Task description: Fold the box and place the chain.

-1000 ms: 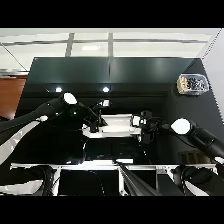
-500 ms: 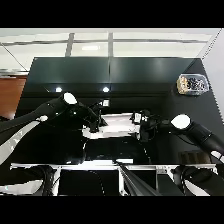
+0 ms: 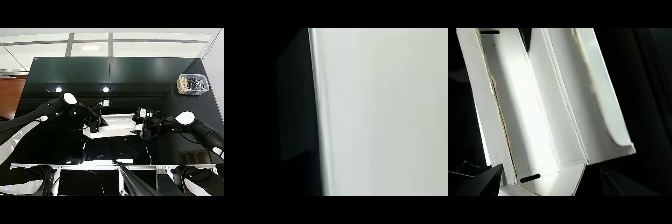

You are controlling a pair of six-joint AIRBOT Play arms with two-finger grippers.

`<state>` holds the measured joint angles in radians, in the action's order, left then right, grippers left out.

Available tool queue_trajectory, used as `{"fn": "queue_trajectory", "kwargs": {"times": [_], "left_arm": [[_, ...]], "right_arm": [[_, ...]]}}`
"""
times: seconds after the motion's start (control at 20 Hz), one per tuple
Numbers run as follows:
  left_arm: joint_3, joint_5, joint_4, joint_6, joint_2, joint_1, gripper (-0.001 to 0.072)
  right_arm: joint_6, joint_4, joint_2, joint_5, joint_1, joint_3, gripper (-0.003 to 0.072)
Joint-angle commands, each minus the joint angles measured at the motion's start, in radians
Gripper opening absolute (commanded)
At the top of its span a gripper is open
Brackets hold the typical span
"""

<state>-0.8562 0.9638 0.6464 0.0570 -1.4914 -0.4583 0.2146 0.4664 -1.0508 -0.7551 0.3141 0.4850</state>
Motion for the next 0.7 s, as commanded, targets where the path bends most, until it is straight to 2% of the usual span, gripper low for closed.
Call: {"fn": "queue_trajectory", "kwargs": {"times": [0.0, 0.1, 0.65], "left_arm": [[0.0, -0.093, -0.001, 0.0, 0.003, -0.012, 0.0023], [0.0, -0.131, 0.0, 0.003, 0.005, -0.026, 0.0023], [0.013, -0.115, -0.007, 0.018, 0.005, -0.031, 0.0024]], "right_arm": [[0.053, -0.04, -0.014, -0.025, 0.021, 0.0, 0.0701], [0.059, -0.035, -0.014, -0.016, 0.04, 0.0, 0.0701], [0.064, 0.025, -0.113, 0.028, 0.051, 0.0, 0.0701]]}}
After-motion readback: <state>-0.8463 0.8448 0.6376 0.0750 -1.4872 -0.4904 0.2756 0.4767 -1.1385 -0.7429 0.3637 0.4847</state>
